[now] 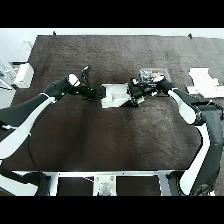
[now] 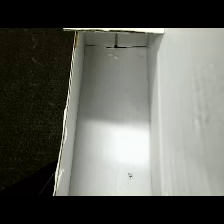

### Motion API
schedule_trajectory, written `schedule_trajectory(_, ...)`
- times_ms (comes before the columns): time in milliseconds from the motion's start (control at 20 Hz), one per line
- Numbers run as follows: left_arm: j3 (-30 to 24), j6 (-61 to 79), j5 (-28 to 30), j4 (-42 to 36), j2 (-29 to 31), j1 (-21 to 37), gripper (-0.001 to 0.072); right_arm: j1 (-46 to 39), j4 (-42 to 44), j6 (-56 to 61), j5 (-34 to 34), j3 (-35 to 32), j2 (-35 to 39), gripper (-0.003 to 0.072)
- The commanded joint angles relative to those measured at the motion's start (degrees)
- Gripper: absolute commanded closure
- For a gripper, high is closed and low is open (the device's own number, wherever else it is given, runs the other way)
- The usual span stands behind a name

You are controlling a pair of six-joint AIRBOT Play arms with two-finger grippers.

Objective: Fold the box and place the chain.

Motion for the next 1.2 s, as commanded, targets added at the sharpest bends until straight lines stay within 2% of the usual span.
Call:
schedule_trajectory(0,0.1,-1.6,0.2,0.5,0.0,-0.3,0.0321,0.0,0.0,0.0,0.0,0.0,0.0,0.0241)
schedule_trajectory(300,0.3,-6.9,-0.2,3.8,-0.7,-1.5,0.0322,0.0,0.0,0.0,0.0,0.0,0.0,0.0241)
schedule_trajectory(450,3.8,-12.0,-3.8,9.9,-2.4,-2.7,0.0321,0.0,0.0,0.0,0.0,0.0,0.0,0.0242)
schedule_trajectory(800,14.3,-17.7,-15.7,17.3,-8.8,-3.9,0.0322,0.0,0.0,0.0,0.0,0.0,0.0,0.0241)
schedule_trajectory(1000,17.3,-18.8,-18.0,19.4,-10.6,-4.8,0.0321,0.0,0.0,0.0,0.0,0.0,0.0,0.0242)
schedule_trajectory(1150,17.4,-19.5,-18.3,20.2,-10.7,-5.0,0.0321,0.0,0.0,0.0,0.0,0.0,0.0,0.0242)
